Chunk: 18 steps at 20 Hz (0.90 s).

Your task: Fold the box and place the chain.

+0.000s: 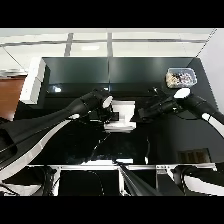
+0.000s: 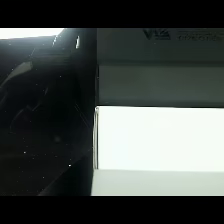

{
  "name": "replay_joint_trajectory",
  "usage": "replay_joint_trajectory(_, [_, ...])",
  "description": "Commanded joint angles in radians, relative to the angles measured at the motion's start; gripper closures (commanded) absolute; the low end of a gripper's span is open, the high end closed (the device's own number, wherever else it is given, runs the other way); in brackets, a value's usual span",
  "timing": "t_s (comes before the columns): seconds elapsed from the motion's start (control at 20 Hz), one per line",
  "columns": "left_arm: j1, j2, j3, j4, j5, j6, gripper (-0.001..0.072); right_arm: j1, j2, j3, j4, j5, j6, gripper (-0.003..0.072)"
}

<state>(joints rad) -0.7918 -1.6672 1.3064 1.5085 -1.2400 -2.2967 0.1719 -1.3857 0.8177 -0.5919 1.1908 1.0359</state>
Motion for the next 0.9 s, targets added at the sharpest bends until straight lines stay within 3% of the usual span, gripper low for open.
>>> replay_joint_trajectory(0.0, [0.001,-0.001,0.0,-0.002,0.001,0.0,0.0683,0.098,-0.001,0.047,-0.127,-0.061,0.146,0.022])
replay_joint_trajectory(0.05, [0.001,-0.001,0.0,-0.002,0.001,0.0,0.0684,0.124,-0.001,0.056,-0.182,-0.08,0.199,0.0326])
replay_joint_trajectory(0.5, [0.001,-0.001,0.0,-0.002,0.001,0.0,0.0684,0.309,-0.007,0.125,-0.559,-0.215,0.677,0.0334])
replay_joint_trajectory(0.7, [0.001,-0.001,0.0,-0.002,0.001,0.0,0.0683,0.406,-0.072,0.228,-0.792,-0.1,0.915,0.0365])
replay_joint_trajectory(0.85, [0.001,-0.001,0.0,-0.002,0.001,0.0,0.0683,0.445,-0.103,0.267,-0.841,-0.08,1.034,0.0366])
